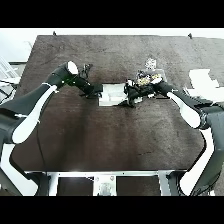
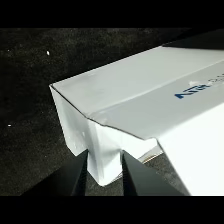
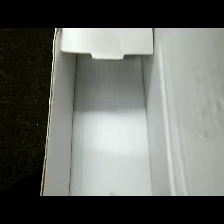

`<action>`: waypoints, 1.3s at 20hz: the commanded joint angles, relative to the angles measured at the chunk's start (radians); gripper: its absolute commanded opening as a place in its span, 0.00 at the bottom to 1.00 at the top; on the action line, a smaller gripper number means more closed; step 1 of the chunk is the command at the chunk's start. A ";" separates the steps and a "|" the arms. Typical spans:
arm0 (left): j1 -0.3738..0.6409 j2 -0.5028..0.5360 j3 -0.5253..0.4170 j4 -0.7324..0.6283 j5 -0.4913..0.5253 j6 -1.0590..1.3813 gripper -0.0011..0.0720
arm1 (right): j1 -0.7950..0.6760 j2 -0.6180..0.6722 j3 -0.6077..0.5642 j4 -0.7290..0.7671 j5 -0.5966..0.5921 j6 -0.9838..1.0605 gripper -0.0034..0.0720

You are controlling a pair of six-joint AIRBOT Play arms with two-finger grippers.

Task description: Fold the box and place the chain.

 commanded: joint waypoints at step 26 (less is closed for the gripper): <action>-0.043 -0.033 0.049 0.093 0.036 -0.151 0.58 | 0.000 0.000 0.000 0.002 0.000 0.000 0.83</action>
